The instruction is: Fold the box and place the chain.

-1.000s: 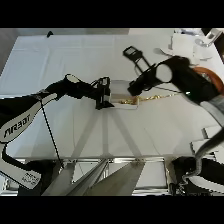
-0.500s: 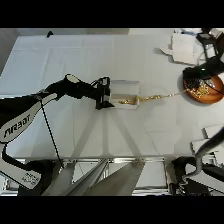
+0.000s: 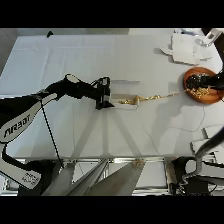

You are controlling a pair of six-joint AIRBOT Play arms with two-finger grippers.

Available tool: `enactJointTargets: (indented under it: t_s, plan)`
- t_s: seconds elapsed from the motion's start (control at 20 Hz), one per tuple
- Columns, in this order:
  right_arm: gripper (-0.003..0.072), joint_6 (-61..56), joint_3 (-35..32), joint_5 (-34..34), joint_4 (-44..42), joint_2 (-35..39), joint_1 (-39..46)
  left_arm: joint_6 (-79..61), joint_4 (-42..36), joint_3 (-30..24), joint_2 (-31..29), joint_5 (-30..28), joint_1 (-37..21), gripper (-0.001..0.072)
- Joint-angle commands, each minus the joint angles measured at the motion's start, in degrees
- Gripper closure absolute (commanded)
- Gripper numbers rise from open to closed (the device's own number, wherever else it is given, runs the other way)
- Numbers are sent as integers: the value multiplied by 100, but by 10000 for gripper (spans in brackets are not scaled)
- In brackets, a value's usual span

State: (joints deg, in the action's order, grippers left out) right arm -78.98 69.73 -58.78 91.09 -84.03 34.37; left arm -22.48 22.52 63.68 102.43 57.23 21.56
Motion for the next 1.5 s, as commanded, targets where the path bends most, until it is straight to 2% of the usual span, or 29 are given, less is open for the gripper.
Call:
enactJointTargets:
  t_s: [0.0,0.45,0.8,0.85,1.0,1.15,1.45]
  plan:
    - [97,9,2,385,9,-341,208,0,2,4,-2,0,-2,393]
    - [96,83,2,868,317,-785,208,0,2,4,-2,0,-2,394]
    - [100,-44,2,839,319,-1215,208,0,2,4,-2,0,-2,394]
    - [149,-44,2,828,319,-1248,205,0,2,4,-2,0,-2,393]
    - [509,-46,2,682,315,-1257,205,0,2,4,-2,0,-2,393]
    - [676,-46,0,535,306,-1257,201,0,2,4,-2,0,-2,394]
    - [676,-199,2,358,267,-1029,201,0,2,4,-2,-2,-2,393]
